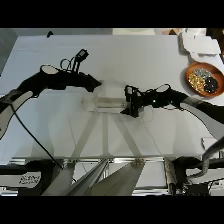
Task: Fold the box and place the chain.
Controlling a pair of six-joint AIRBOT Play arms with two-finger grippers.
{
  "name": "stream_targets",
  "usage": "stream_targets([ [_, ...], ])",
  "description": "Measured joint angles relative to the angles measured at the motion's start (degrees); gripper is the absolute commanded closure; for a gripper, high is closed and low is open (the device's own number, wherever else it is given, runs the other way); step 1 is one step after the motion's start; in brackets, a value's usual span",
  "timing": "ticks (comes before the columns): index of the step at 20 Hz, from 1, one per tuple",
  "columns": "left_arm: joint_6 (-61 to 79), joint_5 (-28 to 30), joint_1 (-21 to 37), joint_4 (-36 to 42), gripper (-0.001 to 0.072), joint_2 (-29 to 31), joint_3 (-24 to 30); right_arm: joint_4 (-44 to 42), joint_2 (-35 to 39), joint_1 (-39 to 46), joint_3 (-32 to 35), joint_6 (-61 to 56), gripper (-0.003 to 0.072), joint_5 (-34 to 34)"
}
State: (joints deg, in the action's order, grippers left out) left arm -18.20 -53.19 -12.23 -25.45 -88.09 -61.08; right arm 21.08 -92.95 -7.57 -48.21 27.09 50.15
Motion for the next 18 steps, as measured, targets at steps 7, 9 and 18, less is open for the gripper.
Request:
stream_targets([
  [7,0.3,-14.8,3.7,-13.3,0.07,7.8,0.0,0.0,0.0,0.0,0.0,0.0,0.024,0.0],
  [9,0.2,-16.5,3.6,-18.9,0.07,8.2,0.3,0.0,0.0,0.0,0.0,0.0,0.024,0.0],
  [18,-12.6,-12.9,-0.2,-42.7,0.07,4.7,0.8,0.0,0.0,0.0,0.0,0.0,0.024,0.0],
])
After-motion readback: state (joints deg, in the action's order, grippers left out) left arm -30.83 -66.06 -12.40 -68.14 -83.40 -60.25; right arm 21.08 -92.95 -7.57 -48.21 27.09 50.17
